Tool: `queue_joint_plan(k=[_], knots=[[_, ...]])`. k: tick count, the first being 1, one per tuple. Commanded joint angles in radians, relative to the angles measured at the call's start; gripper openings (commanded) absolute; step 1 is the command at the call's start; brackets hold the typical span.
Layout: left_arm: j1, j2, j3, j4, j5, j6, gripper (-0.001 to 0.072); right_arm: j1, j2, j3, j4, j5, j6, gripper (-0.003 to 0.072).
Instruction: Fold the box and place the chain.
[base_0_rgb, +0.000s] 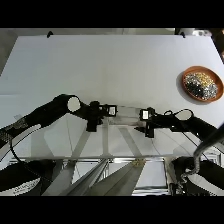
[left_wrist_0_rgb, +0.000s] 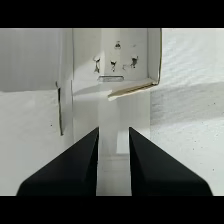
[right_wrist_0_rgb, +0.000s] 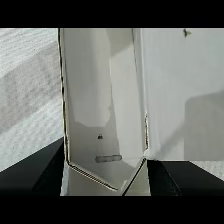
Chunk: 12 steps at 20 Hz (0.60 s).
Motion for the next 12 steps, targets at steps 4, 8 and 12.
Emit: queue_joint_plan(k=[4,8,12], knots=[[0.001,0.000,0.000,0.028,0.045,-0.037,0.0206,0.000,0.000,0.001,0.000,0.000,0.000,0.0401],[0.002,0.000,0.000,0.029,0.079,-0.037,0.0208,0.000,0.000,0.001,0.000,0.000,0.000,0.0401],[0.000,-0.004,0.000,0.027,0.102,-0.036,0.0211,0.000,0.000,0.001,0.000,0.000,0.000,0.0401]])
